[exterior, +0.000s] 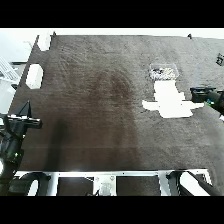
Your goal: Fold the box and place the chain.
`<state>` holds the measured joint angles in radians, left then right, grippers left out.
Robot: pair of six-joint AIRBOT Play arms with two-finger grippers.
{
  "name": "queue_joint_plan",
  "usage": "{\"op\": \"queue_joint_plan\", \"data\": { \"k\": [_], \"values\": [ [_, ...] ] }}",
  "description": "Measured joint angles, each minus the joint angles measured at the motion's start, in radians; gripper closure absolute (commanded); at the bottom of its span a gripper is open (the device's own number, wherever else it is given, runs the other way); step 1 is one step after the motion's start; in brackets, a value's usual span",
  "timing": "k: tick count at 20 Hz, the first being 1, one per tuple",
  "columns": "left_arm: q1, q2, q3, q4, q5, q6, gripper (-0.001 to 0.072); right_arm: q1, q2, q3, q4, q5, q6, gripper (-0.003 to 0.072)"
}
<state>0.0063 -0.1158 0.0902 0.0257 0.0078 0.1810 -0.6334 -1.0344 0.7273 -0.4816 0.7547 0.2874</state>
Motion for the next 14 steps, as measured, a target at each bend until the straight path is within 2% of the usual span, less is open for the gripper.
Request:
{"op": "queue_joint_plan", "data": {
  "k": [2,5,14],
  "values": [
    [0.000,0.000,0.000,0.000,0.000,0.000,0.0687,-0.113,-0.067,0.055,-0.013,0.127,0.053,0.0249],
    [0.000,0.000,0.000,0.000,0.000,0.000,0.0687,-0.207,-0.157,0.174,-0.085,0.253,0.130,0.0258],
    [0.000,0.000,0.000,0.000,0.000,0.000,0.0687,-0.254,-0.640,0.821,-0.407,0.671,0.325,0.0267]
  ]
}}
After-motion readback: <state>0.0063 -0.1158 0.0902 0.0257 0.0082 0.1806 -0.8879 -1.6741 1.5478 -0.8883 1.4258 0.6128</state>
